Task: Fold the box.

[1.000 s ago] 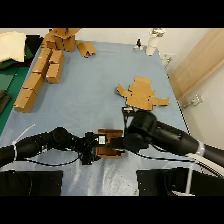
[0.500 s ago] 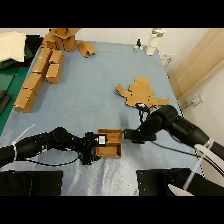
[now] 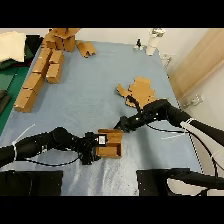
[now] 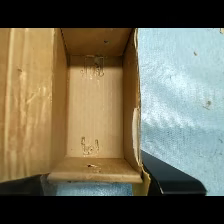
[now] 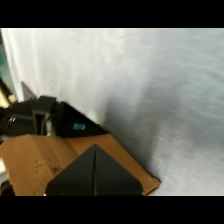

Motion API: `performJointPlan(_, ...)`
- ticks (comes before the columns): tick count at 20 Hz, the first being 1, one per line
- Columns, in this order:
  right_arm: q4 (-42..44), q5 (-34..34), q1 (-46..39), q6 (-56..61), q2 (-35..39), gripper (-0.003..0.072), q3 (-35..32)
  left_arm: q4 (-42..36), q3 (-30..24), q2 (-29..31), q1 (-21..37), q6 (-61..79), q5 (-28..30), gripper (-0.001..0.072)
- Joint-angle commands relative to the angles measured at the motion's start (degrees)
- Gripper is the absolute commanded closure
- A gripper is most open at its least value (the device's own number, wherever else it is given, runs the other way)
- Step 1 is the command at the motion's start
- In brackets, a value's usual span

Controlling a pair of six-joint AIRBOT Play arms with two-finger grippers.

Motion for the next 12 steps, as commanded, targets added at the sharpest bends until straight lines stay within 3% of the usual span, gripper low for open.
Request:
performJointPlan(1,3.50,-4.07,2.71,-11.58,0.98,0.0685,-2.60,0.00,0.00,0.00,0.02,0.00,0.04,0.0150)
performJointPlan(6,-2.19,4.37,10.34,-14.12,8.76,0.0684,-7.56,0.00,0.00,0.00,0.02,0.00,0.02,0.0150)
performJointPlan(12,-11.43,15.82,18.84,-13.44,18.14,0.0684,-7.80,0.00,0.00,0.00,0.02,0.00,0.04,0.0149)
